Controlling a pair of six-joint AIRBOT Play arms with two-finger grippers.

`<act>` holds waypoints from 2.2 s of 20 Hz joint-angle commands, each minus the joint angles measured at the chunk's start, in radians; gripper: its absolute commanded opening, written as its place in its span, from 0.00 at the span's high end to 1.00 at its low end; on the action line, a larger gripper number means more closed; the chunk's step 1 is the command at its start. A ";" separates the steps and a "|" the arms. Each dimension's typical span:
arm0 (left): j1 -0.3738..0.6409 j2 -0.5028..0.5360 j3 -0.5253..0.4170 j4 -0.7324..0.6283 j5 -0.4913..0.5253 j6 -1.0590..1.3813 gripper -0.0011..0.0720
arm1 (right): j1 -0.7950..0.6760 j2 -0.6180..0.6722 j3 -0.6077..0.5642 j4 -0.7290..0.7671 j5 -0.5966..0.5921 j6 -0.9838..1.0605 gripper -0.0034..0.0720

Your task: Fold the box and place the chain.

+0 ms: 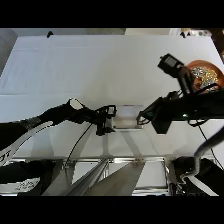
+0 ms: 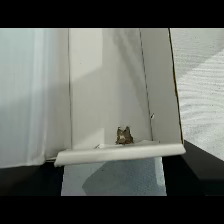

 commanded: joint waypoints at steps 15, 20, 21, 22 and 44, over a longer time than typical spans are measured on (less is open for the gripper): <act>0.000 0.001 0.000 0.000 0.000 0.000 0.75 | 0.122 -0.286 -0.237 -0.036 -0.350 -0.008 0.93; 0.000 0.001 0.000 0.000 0.000 0.000 0.75 | 0.173 -0.314 -0.244 -0.041 -0.361 -0.010 0.93; 0.000 0.001 0.000 0.000 0.000 0.000 0.75 | 0.185 -0.314 -0.245 -0.045 -0.371 -0.009 0.93; 0.000 0.001 0.000 0.000 0.000 0.000 0.75 | 0.193 -0.314 -0.245 -0.045 -0.380 -0.009 0.93; 0.000 0.001 0.000 0.000 0.000 0.000 0.75 | 0.190 -0.164 -0.236 -0.283 -0.324 0.052 0.60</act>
